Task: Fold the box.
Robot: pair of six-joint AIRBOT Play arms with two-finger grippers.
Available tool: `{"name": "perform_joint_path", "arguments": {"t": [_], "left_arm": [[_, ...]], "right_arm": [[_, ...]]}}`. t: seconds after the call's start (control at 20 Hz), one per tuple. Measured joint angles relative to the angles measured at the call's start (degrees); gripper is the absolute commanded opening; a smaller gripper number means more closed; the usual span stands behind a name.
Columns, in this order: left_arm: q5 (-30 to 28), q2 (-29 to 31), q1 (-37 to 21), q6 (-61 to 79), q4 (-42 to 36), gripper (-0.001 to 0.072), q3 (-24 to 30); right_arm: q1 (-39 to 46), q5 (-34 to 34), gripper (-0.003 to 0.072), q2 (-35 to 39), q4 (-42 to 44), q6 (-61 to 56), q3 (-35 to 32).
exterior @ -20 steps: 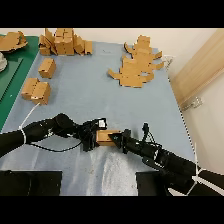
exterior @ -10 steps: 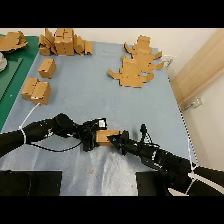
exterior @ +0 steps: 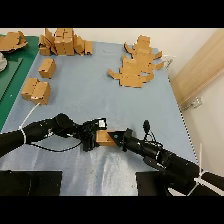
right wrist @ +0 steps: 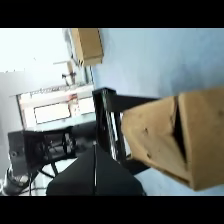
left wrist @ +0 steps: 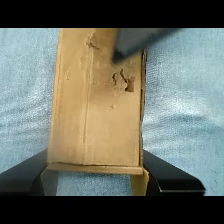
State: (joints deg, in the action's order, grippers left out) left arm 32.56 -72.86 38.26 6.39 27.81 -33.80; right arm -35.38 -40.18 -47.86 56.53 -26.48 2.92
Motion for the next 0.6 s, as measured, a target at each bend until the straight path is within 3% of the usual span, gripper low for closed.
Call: {"name": "perform_joint_path", "arguments": {"t": [0.3, 0.6], "left_arm": [[0.0, 0.0, 0.0, 0.0, 0.0, 0.0415, 0.0], [0.0, 0.0, 0.0, 0.0, 0.0, 0.0414, 0.0]], "right_arm": [[7.6, 21.1, 0.0001, 13.8, -0.7, 3.6, 0.1], [11.2, 27.7, 0.0001, 23.1, -4.3, 4.5, 0.2]]}}
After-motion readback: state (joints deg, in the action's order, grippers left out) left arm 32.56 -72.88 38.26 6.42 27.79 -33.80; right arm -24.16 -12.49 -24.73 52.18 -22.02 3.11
